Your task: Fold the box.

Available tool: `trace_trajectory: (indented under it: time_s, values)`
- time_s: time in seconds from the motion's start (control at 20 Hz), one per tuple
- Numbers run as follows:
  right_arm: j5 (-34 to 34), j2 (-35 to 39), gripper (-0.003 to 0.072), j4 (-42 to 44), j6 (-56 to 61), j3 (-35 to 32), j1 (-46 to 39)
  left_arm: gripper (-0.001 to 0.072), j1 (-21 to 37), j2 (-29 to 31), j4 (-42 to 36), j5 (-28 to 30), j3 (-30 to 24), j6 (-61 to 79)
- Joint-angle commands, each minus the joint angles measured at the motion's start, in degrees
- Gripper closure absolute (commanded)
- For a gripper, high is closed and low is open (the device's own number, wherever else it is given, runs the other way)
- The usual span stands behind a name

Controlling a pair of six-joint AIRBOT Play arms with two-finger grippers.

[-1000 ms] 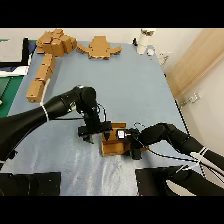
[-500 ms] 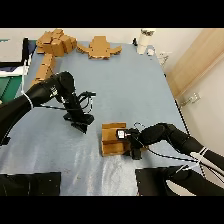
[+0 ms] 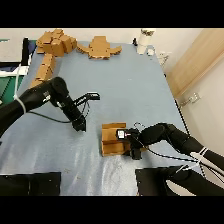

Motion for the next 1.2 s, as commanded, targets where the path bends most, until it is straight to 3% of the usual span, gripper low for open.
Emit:
trace_trajectory:
  time_s: [0.0,0.1,0.15,0.2,0.25,0.6,1.15]
  values:
    - [0.0,0.1,0.0130,0.0,0.0,0.0,0.0,0.0699,1.6,5.8,-10.8,15.0,-11.2,22.9]
    - [0.0,0.1,0.0130,0.0,0.0,0.0,0.0,0.0695,0.8,9.2,-16.1,17.8,-17.6,33.5]
    - [0.0,0.0,0.0130,0.0,0.0,0.0,0.0,0.0587,-0.3,10.4,-18.0,18.4,-20.2,36.7]
    - [0.0,0.1,0.0130,0.0,0.0,0.0,0.0,0.0145,-1.7,11.0,-19.7,20.0,-22.2,38.3]
    - [0.0,0.1,0.0130,0.0,0.0,0.0,0.0,0.0021,-3.3,11.1,-22.4,22.8,-24.2,40.1]
    - [0.0,0.0,0.0130,0.0,0.0,0.0,0.0,0.0012,-14.2,11.1,-23.0,32.6,-26.8,40.0]
    - [0.0,0.0,0.0130,0.0,0.0,0.0,0.0,0.0012,-19.8,11.1,-22.6,38.9,-27.2,32.8]
